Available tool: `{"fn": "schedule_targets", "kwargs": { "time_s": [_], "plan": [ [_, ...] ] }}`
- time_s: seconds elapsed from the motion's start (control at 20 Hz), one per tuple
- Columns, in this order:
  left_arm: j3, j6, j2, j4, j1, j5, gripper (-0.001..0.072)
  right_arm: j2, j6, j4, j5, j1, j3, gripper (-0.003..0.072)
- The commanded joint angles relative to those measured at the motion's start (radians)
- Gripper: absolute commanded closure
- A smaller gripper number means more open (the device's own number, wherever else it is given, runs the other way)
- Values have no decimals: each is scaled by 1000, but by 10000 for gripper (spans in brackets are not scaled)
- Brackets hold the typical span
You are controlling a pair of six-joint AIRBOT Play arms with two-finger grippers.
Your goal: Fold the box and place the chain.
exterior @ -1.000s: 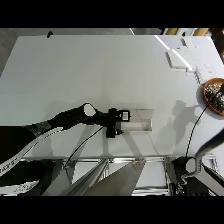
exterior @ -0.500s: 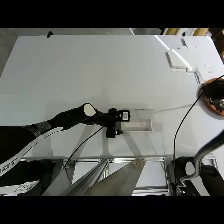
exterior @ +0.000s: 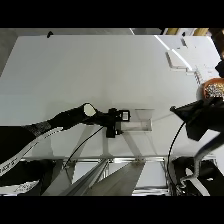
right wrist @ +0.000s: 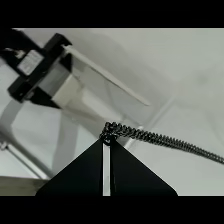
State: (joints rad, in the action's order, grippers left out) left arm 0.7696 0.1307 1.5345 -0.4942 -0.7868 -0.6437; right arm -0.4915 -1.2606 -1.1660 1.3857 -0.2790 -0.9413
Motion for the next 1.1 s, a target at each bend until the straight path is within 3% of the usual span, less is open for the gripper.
{"fn": "schedule_targets", "kwargs": {
  "time_s": [0.0,0.45,0.7,0.75,0.85,1.05],
  "plan": [
    [0,0,0,0,0,0,578,13,43,48,-103,-146,42,673],
    [0,0,0,0,0,0,578,-181,100,64,-427,-298,270,672],
    [0,0,0,0,0,0,578,-349,98,-18,-444,-298,293,671],
    [0,0,0,0,0,0,578,-372,94,-35,-441,-298,293,642],
    [0,0,0,0,0,0,578,-377,95,-49,-433,-298,293,410],
    [0,0,0,0,0,0,578,-272,252,-61,-333,-231,292,396]
  ]
}}
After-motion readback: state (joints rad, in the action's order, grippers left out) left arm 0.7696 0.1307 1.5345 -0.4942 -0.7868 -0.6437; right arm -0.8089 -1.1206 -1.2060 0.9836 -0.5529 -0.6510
